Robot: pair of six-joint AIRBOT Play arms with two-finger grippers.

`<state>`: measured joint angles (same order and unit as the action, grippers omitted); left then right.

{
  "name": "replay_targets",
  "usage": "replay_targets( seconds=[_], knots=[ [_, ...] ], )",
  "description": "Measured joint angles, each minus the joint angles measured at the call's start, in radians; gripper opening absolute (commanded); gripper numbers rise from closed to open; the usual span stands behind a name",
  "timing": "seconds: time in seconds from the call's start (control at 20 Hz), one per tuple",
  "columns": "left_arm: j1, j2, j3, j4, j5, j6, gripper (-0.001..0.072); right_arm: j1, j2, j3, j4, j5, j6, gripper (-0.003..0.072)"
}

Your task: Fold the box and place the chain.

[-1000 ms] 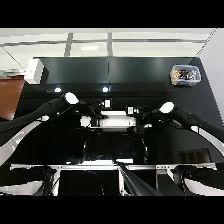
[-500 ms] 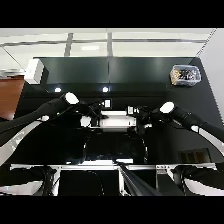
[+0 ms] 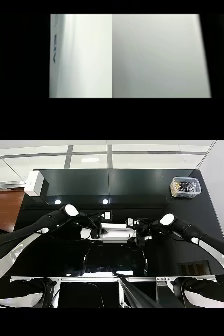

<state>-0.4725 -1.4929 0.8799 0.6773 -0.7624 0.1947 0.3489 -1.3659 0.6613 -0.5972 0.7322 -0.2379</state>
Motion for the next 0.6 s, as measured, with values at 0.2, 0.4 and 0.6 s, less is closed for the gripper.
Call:
replay_targets(
  seconds=[0.2, 0.4, 0.6],
  knots=[
    [0.028, 0.068, 0.002, 0.013, -0.019, -0.075, 0.0708, 0.000, 0.000, 0.000, 0.000, 0.000, 0.000, 0.0445],
    [0.097, 0.185, 0.002, 0.126, -0.094, -0.281, 0.0695, 0.000, 0.000, 0.000, 0.000, 0.000, 0.000, 0.0256],
    [0.174, 0.264, 0.002, 0.187, -0.259, -0.560, 0.0024, 0.000, 0.000, 0.000, -0.003, 0.002, 0.000, 0.0244]
  ],
)
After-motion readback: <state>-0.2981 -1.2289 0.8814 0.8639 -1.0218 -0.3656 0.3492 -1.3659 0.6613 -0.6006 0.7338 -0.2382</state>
